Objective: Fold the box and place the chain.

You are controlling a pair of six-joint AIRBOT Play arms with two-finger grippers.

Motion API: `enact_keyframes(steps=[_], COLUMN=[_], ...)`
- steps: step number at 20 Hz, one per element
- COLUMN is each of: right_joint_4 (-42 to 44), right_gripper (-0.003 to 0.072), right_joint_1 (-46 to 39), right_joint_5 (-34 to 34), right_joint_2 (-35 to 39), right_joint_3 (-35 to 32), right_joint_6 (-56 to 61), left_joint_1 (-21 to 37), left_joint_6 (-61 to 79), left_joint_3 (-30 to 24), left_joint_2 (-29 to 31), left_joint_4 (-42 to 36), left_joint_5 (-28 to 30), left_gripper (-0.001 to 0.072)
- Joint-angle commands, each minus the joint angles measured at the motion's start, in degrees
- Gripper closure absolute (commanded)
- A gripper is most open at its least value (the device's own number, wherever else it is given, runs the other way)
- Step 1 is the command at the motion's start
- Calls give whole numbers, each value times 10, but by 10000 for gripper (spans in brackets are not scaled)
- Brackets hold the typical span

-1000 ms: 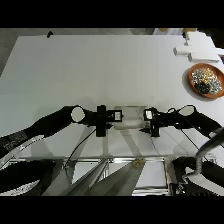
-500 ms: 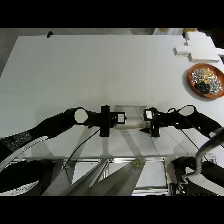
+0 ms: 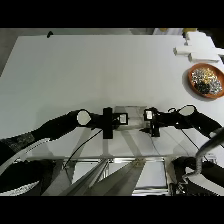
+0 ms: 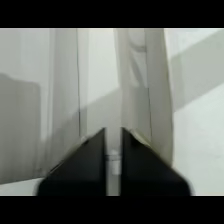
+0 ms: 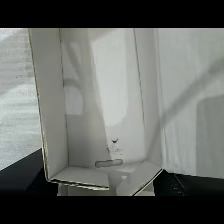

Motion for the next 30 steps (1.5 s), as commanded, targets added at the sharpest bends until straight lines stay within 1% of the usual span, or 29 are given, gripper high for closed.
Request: enact_keyframes(steps=[1,3,6,7,8,10,11,12,14,17,18,20,22,25,28,30], right_joint_4=[0,0,0,0,0,0,0,0,0,0,0,0,0,0,0,0], right_gripper=[350,350,350,350,350,350,350,350,350,350,350,350,350,350,350,350], right_joint_1=[0,0,0,0,0,0,0,0,0,0,0,0,0,0,0,0], right_joint_5=[0,0,0,0,0,0,0,0,0,0,0,0,0,0,0,0], right_joint_2=[0,0,0,0,0,0,0,0,0,0,0,0,0,0,0,0], right_joint_3=[0,0,0,0,0,0,0,0,0,0,0,0,0,0,0,0], right_joint_6=[1,1,1,1,1,1,1,1,1,1,1,1,1,1,1,1], left_joint_1=[13,31,60,70,82,108,116,122,129,128,128,108,85,72,70,67], left_joint_6=[-90,-220,-513,-605,-697,-832,-879,-914,-969,-975,-975,-970,-964,-954,-954,-953], left_joint_3=[0,0,0,0,0,-1,-1,-6,-22,-26,-26,-26,-26,-25,-23,-18], left_joint_2=[38,79,146,167,187,208,207,201,169,91,71,44,37,38,42,60], left_joint_4=[43,127,314,352,372,374,373,362,316,256,228,193,171,134,137,136], left_joint_5=[-19,-58,-146,-173,-197,-227,-234,-229,-202,-198,-196,-172,-147,-123,-124,-123], left_gripper=[701,703,704,704,704,704,704,705,705,705,705,704,704,704,696,695])
